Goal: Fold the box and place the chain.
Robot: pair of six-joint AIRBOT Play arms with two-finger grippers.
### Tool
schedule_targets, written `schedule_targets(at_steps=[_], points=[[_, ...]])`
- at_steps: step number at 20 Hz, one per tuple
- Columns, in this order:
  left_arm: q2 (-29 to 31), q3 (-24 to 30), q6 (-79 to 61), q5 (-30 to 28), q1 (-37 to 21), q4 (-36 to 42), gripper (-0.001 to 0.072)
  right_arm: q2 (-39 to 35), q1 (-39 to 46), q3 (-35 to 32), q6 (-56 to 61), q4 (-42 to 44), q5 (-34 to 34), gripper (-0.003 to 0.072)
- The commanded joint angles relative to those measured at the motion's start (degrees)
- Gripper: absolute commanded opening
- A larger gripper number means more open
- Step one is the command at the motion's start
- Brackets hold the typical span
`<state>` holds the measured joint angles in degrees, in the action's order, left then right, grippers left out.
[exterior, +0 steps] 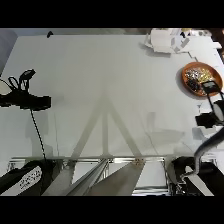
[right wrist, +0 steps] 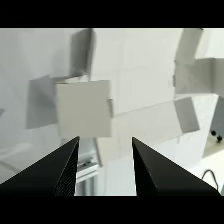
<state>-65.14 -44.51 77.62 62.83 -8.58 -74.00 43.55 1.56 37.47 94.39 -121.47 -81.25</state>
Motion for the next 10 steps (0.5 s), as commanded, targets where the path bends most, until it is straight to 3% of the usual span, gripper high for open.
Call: schedule_targets(at_steps=[1,3,5,10], points=[[0.0,0.0,0.0,0.0,0.0,0.0,0.0009,1.1,16.9,0.0,-6.4,-2.4,8.6,0.0372],[0.0,0.0,0.0,0.0,0.0,0.0,0.0009,4.2,22.2,0.0,-6.5,-4.5,11.2,0.0512],[0.0,0.0,0.0,0.0,0.0,0.0,0.0009,8.2,25.4,0.0,-6.4,-7.9,13.5,0.0595],[0.0,0.0,0.0,0.0,0.0,0.0,0.0009,18.8,30.4,4.7,-5.7,-13.9,16.8,0.058]])
